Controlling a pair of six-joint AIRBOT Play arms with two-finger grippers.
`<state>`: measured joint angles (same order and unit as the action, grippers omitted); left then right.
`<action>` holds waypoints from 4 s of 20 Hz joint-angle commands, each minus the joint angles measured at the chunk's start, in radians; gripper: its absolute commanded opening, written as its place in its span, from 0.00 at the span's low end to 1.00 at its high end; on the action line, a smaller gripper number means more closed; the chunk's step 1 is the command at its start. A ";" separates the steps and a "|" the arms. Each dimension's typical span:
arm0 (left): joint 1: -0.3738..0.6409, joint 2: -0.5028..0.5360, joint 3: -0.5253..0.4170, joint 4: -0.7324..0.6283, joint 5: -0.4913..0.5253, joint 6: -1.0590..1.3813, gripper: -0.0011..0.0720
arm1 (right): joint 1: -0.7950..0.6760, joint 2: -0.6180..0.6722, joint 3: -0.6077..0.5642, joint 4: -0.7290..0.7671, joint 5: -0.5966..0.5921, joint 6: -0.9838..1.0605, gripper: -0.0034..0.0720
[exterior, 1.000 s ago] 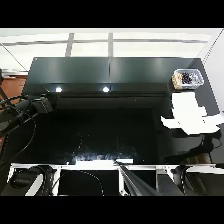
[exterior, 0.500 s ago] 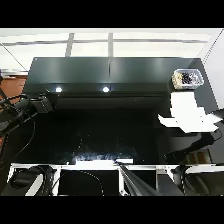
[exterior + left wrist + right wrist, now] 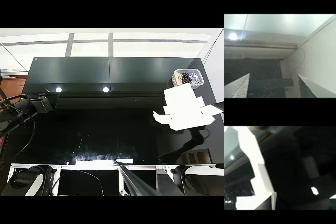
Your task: Fold the box and place the chain.
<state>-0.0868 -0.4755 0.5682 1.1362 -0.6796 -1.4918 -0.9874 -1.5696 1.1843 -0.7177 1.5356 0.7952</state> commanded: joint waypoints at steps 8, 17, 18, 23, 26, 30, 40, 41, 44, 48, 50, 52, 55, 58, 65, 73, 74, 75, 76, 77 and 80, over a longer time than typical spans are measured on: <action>-0.019 -0.037 0.000 -0.142 -0.003 0.000 0.98 | 0.468 0.562 -0.590 0.360 -0.318 -0.174 0.11; -0.204 -0.463 -0.001 -0.400 -0.063 0.089 0.97 | 1.138 0.821 -0.732 0.269 -0.748 -0.031 0.11; -0.178 -0.512 -0.001 -0.460 -0.084 0.157 0.97 | 1.175 0.821 -0.732 0.233 -0.779 0.013 0.11; -0.089 -0.705 -0.001 -0.661 -0.242 0.457 0.97 | 1.301 0.821 -0.733 0.074 -0.829 0.182 0.11; -0.087 -0.774 -0.001 -0.772 -0.246 0.570 0.97 | 1.359 0.820 -0.751 0.070 -0.888 0.193 0.11; -0.108 -0.874 -0.001 -0.841 -0.288 0.648 0.97 | 1.385 0.820 -0.762 0.072 -0.916 0.225 0.11; -0.166 -1.039 0.000 -1.086 -0.506 1.087 0.97 | 1.385 0.820 -0.762 0.078 -0.915 0.234 0.11; -0.159 -1.045 0.000 -1.090 -0.536 1.125 0.97 | 1.385 0.820 -0.762 0.078 -0.915 0.234 0.11; -0.148 -1.047 0.000 -1.051 -0.613 1.236 0.97 | 1.385 0.820 -0.762 0.077 -0.916 0.234 0.11; -0.161 -1.047 0.001 -0.965 -0.612 1.262 0.87 | 1.384 0.820 -0.762 0.077 -0.916 0.234 0.11; -0.160 -1.047 0.005 -0.906 -0.612 1.260 0.67 | 1.384 0.820 -0.762 0.077 -0.916 0.234 0.11; -0.161 -1.047 0.008 -0.903 -0.610 1.260 0.38 | 1.384 0.820 -0.762 0.077 -0.916 0.234 0.11; -0.159 -1.047 0.030 -0.909 -0.605 1.255 0.05 | 1.384 0.820 -0.762 0.074 -0.920 0.250 0.11; -0.159 -1.047 0.081 -0.908 -0.620 1.221 0.05 | 1.364 0.821 -0.752 0.056 -0.909 0.266 1.00; -0.207 -0.970 0.330 -0.623 -0.703 1.114 0.05 | 1.111 0.821 -0.388 -0.549 -0.558 0.259 1.00; -0.429 -0.855 0.386 -0.343 -0.361 1.313 0.05 | 1.089 0.817 -0.344 -0.681 -0.511 0.161 1.00; -0.445 -0.855 0.369 -0.320 -0.338 1.339 0.05 | 1.089 0.814 -0.355 -0.603 -0.467 0.020 1.00; -0.457 -0.855 0.340 -0.318 -0.303 1.382 0.05 | 1.089 0.813 -0.384 -0.524 -0.444 -0.103 1.00; -0.467 -0.855 0.306 -0.317 -0.255 1.397 0.05 | 1.089 0.813 -0.421 -0.459 -0.440 -0.186 1.00; -0.474 -0.855 0.266 -0.318 -0.205 1.407 0.05 | 1.089 0.813 -0.466 -0.396 -0.445 -0.240 1.00; -0.477 -0.855 0.181 -0.326 -0.134 1.437 0.05 | 1.089 0.813 -0.610 -0.214 -0.466 -0.362 1.00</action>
<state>-0.5480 -1.3327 0.8173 0.7925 -0.9157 -0.1020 0.1020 -0.7563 0.6827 -1.1294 1.0622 0.6228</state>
